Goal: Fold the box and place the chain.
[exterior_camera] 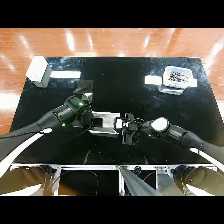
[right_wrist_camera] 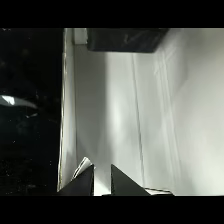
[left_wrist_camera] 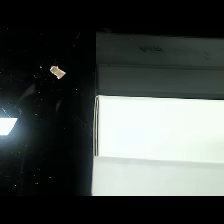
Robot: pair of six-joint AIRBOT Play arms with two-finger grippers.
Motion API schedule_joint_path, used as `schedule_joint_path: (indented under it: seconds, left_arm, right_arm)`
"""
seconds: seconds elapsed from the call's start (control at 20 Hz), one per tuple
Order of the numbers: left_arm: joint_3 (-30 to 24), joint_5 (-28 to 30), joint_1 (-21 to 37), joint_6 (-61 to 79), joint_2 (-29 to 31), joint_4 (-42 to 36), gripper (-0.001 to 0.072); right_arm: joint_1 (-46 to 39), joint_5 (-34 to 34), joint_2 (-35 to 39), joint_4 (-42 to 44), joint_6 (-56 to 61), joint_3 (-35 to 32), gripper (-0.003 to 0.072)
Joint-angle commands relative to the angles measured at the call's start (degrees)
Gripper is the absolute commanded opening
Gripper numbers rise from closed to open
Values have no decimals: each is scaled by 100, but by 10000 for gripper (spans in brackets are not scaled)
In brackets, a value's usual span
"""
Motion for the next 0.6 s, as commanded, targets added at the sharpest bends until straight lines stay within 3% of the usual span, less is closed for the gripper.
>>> schedule_joint_path:
  seconds: [0.0,0.05,0.1,0.15,0.2,0.3,0.35,0.4,0.55]
  left_arm:
    - [2,-20,-4,2,-2,-20,23]
    - [2,-20,-4,4,-2,-20,23]
    - [2,-17,-4,4,-2,-35,23]
    - [2,-17,-4,4,-2,-37,23]
    - [2,-17,-4,4,-2,-44,24]
    - [2,-20,-4,4,-2,-46,23]
    - [2,-20,-4,4,-2,-46,24]
    - [2,-20,-4,2,-2,-57,23]
    - [2,-20,-4,4,-2,-66,24]
  right_arm:
    - [0,-37,-2,-11,2,4,130]
    - [-2,-79,-2,-9,4,4,132]
    - [-2,-168,-2,-9,4,4,211]
    - [-4,-247,-2,-9,7,4,372]
    - [-11,-323,-2,-9,7,4,435]
    - [-66,-323,-2,-11,13,4,393]
    - [-116,-315,-2,-9,52,4,215]
    - [-177,-313,4,-11,175,4,120]
    - [-310,-109,94,-4,442,4,128]
